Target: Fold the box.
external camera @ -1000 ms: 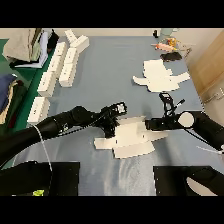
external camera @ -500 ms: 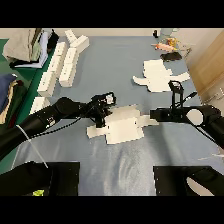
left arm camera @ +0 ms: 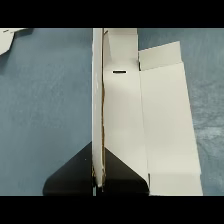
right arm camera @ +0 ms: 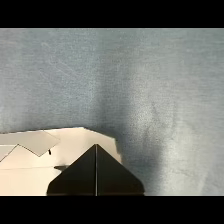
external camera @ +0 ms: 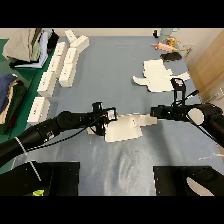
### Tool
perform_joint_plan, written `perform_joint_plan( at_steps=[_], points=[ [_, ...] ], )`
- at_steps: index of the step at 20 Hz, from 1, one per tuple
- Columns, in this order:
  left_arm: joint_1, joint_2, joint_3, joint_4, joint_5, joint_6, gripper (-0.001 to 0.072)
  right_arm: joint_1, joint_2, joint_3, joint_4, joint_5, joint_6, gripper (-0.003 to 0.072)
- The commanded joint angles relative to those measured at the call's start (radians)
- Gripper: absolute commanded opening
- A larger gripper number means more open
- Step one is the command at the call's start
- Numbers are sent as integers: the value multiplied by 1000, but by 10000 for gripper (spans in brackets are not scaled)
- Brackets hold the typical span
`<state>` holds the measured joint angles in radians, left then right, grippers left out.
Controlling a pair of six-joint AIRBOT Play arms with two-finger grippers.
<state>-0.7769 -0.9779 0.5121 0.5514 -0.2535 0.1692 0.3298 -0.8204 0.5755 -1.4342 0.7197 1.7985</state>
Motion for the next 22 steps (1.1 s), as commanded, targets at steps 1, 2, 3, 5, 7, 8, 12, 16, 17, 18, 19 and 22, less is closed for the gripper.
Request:
perform_joint_plan(
  at_steps=[1, 2, 3, 5, 7, 8, 12, 16, 17, 18, 19, 22],
  points=[
    [-39, 2, -77, -21, 121, 6, 12, 1, 1, 1, -2, -11, 1, 1],
    [-58, 1, -94, -21, 150, -2, 12, 1, 1, 1, -2, -14, 1, 1],
    [-74, 1, -106, -21, 157, -6, 12, 1, 1, 1, -2, -14, 1, 1],
    [-91, 1, -112, -21, 153, -8, 13, 1, 1, 1, -2, -14, 1, 1],
    [-92, 3, -106, -21, 153, -37, 14, 1, 1, 1, 2, -13, 1, 1],
    [-89, 8, -101, -21, 139, -52, 15, 1, 1, 1, 2, -13, 1, 1],
    [-86, 12, -57, -21, -18, -55, 16, 1, 1, 1, 2, -14, 1, 1],
    [-86, 11, -43, -21, -151, -84, 16, 1, 1, 1, 2, -14, 1, 1],
    [-86, 11, -44, -21, -151, -113, 16, 1, 1, 1, 2, -14, 1, 1],
    [-86, 11, -44, -21, -150, -136, 16, 1, 1, 1, 2, -14, 1, 1],
    [-86, 11, -44, -21, -151, -143, 16, 1, 1, 1, 2, -14, 1, 1],
    [-80, 11, -43, -21, -156, -144, 17, 1, 1, 1, 2, -13, 1, 1]
  ],
)
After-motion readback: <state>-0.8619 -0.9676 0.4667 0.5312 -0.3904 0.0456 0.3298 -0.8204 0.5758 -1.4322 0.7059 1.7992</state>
